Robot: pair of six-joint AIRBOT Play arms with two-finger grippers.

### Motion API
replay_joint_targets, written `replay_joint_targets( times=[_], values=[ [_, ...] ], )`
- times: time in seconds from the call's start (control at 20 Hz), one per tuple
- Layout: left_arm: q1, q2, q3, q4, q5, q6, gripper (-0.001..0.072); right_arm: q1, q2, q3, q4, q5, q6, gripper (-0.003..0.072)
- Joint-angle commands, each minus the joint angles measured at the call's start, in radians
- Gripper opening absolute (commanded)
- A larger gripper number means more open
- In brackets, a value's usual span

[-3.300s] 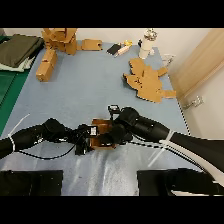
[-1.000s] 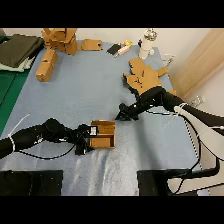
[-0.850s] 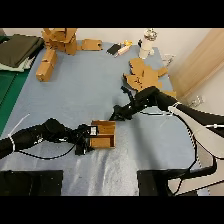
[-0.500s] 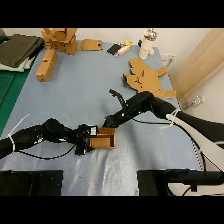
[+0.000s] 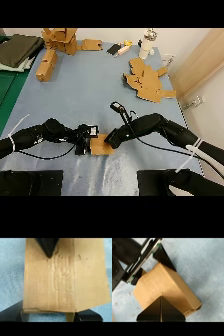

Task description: Fold the box.

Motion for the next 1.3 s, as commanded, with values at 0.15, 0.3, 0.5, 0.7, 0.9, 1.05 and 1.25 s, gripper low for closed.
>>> replay_joint_targets(
  times=[0.15, 0.3, 0.5, 0.7, 0.9, 1.05, 1.25],
  values=[
    [0.0, 0.0, 0.0, 0.0, 0.0, 0.0, 0.0511, 0.101, 0.175, -0.047, -0.135, 0.138, -0.025, 0.0002],
    [0.0, 0.0, 0.0, 0.0, 0.0, 0.0, 0.0511, 0.163, 0.256, -0.048, -0.312, 0.137, -0.025, 0.0002],
    [0.0, 0.0, 0.0, 0.0, 0.0, 0.0, 0.0511, 0.209, 0.262, -0.047, -0.504, 0.14, -0.03, 0.0257],
    [0.0, 0.0, 0.0, 0.0, 0.001, 0.0, 0.0511, 0.212, 0.25, -0.047, -0.5, 0.151, -0.108, 0.0368],
    [0.0, 0.0, 0.0, 0.0, 0.0, 0.0, 0.0511, 0.214, 0.203, -0.047, -0.443, 0.159, -0.238, 0.0409],
    [0.0, 0.0, 0.0, 0.0, 0.0, 0.0, 0.0511, 0.266, 0.174, -0.048, -0.504, 0.235, -0.264, 0.0409],
    [0.0, 0.0, 0.0, 0.0, 0.0, 0.0, 0.0511, 0.373, 0.173, -0.051, -0.728, 0.278, -0.057, 0.0408]
  ],
)
